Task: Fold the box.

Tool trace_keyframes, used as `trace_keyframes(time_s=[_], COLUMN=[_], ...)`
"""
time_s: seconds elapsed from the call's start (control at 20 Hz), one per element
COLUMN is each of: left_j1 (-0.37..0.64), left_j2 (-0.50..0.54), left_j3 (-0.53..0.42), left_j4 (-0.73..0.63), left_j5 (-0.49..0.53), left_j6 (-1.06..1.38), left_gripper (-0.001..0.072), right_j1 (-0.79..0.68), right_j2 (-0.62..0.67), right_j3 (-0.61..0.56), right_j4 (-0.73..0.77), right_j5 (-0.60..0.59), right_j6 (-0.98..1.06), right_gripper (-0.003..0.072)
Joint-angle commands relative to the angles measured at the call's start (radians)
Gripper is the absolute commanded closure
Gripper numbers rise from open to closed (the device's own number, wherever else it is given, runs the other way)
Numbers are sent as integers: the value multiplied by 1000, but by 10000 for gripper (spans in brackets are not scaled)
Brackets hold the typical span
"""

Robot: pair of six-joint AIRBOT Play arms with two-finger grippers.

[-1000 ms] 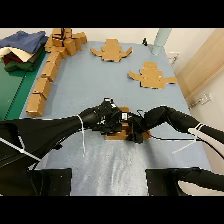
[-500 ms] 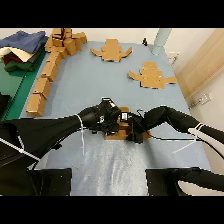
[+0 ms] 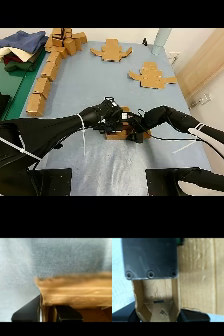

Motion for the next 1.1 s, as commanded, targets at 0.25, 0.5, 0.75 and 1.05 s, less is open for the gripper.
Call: trace_keyframes(time_s=[0.25,0.5,0.75,1.05], left_j1=[-1,-1,0,72], left_j2=[0,1,2,9], left_j3=[1,1,2,26], left_j4=[20,20,11,-163], left_j5=[-31,-30,-26,-82], left_j6=[3,3,-1,144], left_gripper=[696,678,97,190], right_j1=[1,1,1,1], right_j2=[0,0,0,0], right_j3=[0,0,0,0], right_j4=[0,0,0,0], right_j5=[-1,-1,-1,-1], right_j6=[0,0,0,0], right_gripper=[124,124,124,124])
